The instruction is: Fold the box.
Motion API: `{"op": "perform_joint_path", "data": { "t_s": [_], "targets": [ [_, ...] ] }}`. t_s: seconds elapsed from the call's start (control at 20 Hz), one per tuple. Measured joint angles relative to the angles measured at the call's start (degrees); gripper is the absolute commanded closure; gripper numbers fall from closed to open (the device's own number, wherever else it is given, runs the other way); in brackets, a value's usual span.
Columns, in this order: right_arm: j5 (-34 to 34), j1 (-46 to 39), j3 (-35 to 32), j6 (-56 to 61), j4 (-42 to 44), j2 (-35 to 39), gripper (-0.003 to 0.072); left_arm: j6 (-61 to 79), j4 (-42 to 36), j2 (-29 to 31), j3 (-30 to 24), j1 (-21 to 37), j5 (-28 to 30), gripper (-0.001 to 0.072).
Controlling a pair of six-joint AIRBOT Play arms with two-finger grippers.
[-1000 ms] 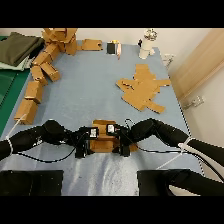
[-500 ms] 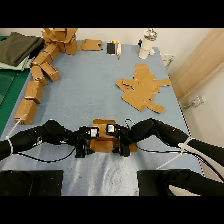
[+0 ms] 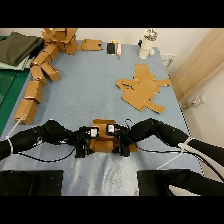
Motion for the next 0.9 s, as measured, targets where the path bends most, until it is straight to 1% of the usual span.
{"op": "perform_joint_path", "data": {
  "t_s": [0.25,0.35,0.4,0.5,0.9],
  "targets": [
    [-0.1,0.0,0.0,0.0,-0.1,0.0,0.0210,0.0,0.0,0.0,0.0,0.0,0.0,0.0113],
    [-0.3,0.0,0.0,0.0,-0.1,0.0,0.0073,0.0,0.0,0.0,0.0,0.0,-0.1,0.0113],
    [-0.7,0.0,0.0,0.4,-0.1,0.0,0.0072,0.0,0.0,0.0,0.0,0.0,0.0,0.0113],
    [-0.8,0.0,0.0,1.6,0.1,0.0,-0.0019,0.0,0.0,0.0,0.0,0.0,0.1,0.0113],
    [-2.0,0.0,0.1,4.8,-1.4,0.6,-0.0020,0.0,0.0,0.0,0.0,0.0,-0.1,0.0113]
  ]
}}
